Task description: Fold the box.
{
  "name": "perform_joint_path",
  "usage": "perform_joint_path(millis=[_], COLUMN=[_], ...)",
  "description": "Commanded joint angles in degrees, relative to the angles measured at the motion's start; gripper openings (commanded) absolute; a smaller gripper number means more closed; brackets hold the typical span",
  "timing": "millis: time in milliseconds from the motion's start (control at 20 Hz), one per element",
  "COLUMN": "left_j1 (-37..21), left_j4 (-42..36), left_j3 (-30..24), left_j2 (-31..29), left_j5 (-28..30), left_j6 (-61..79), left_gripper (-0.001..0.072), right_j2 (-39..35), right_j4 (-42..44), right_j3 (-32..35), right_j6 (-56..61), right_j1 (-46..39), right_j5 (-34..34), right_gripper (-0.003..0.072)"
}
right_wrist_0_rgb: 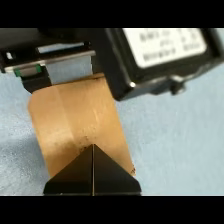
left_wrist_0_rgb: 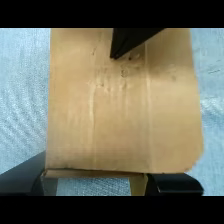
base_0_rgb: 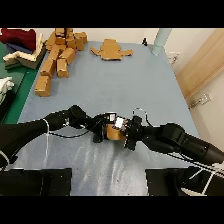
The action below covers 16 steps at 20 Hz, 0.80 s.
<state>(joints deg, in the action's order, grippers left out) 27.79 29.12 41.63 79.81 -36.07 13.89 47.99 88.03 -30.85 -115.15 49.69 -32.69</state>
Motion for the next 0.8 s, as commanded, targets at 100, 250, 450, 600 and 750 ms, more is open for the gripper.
perform_joint_path(millis=[100, 250, 450, 600, 750], left_j1=[0.0, 0.0, 0.0, 0.0, 0.0], left_j4=[0.0, 0.0, 0.0, 0.0, 0.0], left_j3=[0.0, 0.0, 0.0, 0.0, 0.0], left_j2=[0.0, 0.0, 0.0, 0.0, 0.0], left_j5=[0.0, 0.0, 0.0, 0.0, 0.0], left_j6=[0.0, 0.0, 0.0, 0.0, 0.0], left_gripper=[0.0401, 0.0401, 0.04, 0.0401, 0.0401], right_j2=[-1.1, 1.0, 2.6, 3.2, 4.8], right_j4=[-0.4, 0.0, -2.9, -3.9, -7.0], right_j3=[0.0, 0.0, 0.0, 0.0, 0.0], right_j6=[-9.9, -13.5, -13.5, -13.5, -13.2], right_j1=[3.7, 3.7, 3.6, 3.7, 3.6], right_j5=[0.6, 0.8, 1.9, 2.5, 3.2], right_gripper=[0.0428, 0.0445, 0.0449, 0.0521, 0.052])
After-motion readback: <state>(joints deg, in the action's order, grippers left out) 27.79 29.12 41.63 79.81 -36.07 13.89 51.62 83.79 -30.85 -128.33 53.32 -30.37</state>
